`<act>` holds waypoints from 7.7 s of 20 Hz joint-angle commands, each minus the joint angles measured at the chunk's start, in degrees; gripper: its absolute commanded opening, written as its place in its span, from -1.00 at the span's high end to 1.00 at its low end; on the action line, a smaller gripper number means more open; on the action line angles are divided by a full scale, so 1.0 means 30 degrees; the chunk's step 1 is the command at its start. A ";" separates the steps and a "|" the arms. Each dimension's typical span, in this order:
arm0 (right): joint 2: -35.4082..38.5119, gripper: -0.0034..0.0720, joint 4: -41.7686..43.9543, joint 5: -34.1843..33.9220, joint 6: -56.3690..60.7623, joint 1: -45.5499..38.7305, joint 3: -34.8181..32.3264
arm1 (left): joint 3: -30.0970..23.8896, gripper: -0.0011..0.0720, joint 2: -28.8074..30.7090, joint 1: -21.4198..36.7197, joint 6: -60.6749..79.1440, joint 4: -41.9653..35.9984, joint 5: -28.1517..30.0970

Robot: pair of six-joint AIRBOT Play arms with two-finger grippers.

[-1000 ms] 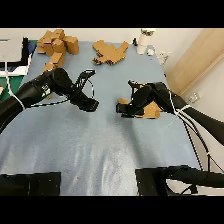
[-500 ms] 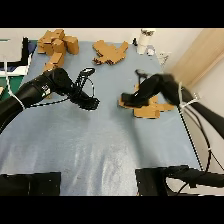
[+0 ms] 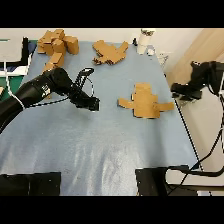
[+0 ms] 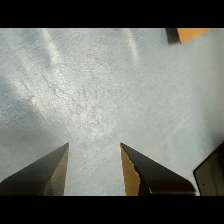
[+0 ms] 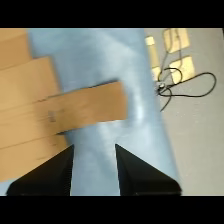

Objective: Fold the box.

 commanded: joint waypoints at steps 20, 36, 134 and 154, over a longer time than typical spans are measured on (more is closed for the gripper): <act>-0.7322 0.18 1.1788 -0.3934 -1.1897 -0.4422 0.2237 | 0.0015 -0.38 -0.0007 -0.0022 -0.0007 -0.1056 0.0146; -0.6229 0.91 1.5351 -0.3869 -1.1431 0.1282 -0.0787 | 0.0022 -0.38 -0.0007 0.0036 0.0029 -0.1166 -0.0874; 0.5931 0.90 1.2509 0.5625 -0.5581 0.9209 -0.9639 | -0.8633 0.94 0.0495 0.0248 3.2173 -1.6225 0.3599; 0.4262 0.90 0.3934 0.6441 0.1712 1.3792 -1.2495 | -0.8626 0.93 0.0189 0.0248 3.2363 -1.6225 0.4087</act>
